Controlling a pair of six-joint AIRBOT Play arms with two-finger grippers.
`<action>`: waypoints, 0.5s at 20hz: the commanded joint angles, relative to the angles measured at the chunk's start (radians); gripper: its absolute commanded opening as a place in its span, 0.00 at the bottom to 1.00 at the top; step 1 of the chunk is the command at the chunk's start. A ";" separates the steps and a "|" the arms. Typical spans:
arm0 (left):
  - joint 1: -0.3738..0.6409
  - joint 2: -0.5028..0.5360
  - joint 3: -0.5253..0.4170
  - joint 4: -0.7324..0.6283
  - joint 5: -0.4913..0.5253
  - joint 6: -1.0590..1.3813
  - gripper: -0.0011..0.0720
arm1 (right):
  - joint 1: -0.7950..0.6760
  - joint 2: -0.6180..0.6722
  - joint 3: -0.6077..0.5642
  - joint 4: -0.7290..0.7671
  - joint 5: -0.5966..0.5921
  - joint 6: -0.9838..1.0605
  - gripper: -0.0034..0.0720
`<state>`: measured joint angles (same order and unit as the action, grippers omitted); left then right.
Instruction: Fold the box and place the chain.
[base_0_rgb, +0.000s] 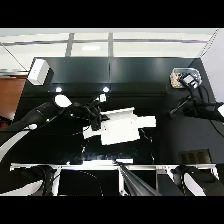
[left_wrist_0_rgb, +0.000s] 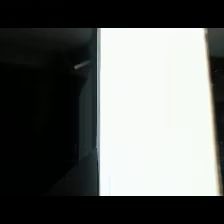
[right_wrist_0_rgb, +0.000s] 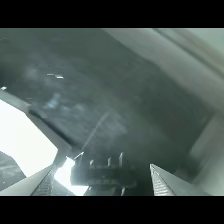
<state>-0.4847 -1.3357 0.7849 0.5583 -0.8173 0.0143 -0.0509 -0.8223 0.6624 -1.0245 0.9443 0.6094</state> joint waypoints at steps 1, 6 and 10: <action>-0.008 -0.041 0.001 -0.017 0.021 0.077 0.05 | 0.043 -0.001 -0.060 0.123 -0.002 -0.272 0.95; -0.031 -0.080 0.001 -0.016 0.020 0.091 0.05 | 0.138 -0.010 -0.196 0.164 -0.036 -0.392 0.95; -0.033 -0.080 0.022 -0.015 -0.008 0.091 0.05 | 0.238 -0.011 -0.262 0.159 -0.050 -0.458 0.95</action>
<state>-0.5137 -1.4101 0.7948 0.5434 -0.8066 0.0994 0.1242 -0.8318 0.4488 -0.8742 0.9112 0.2230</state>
